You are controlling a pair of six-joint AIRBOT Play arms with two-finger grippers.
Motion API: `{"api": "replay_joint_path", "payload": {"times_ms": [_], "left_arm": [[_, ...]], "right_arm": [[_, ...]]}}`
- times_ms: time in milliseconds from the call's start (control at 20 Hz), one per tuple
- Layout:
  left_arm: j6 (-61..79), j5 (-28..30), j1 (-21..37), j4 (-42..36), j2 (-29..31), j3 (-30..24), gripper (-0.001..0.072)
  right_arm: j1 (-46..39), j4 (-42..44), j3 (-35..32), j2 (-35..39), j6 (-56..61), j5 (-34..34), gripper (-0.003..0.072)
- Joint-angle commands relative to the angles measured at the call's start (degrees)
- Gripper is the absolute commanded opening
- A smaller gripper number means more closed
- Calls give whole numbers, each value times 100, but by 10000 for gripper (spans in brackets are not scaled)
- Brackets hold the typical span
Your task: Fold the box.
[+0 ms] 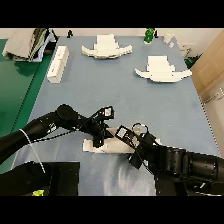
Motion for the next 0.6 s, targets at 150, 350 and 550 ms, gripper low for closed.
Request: {"api": "replay_joint_path", "payload": {"times_ms": [150, 350, 550], "left_arm": [[2, -4, 0, 0, -2, -2, 16], [2, -2, 0, 0, -2, -2, 16], [2, -2, 0, 0, -2, -2, 16]], "right_arm": [[-39, -529, -24, 492, 24, -498, 718], [-874, 225, -162, 514, -1539, -94, 717], [-2529, 2179, -164, 511, -4649, 461, 718]]}}
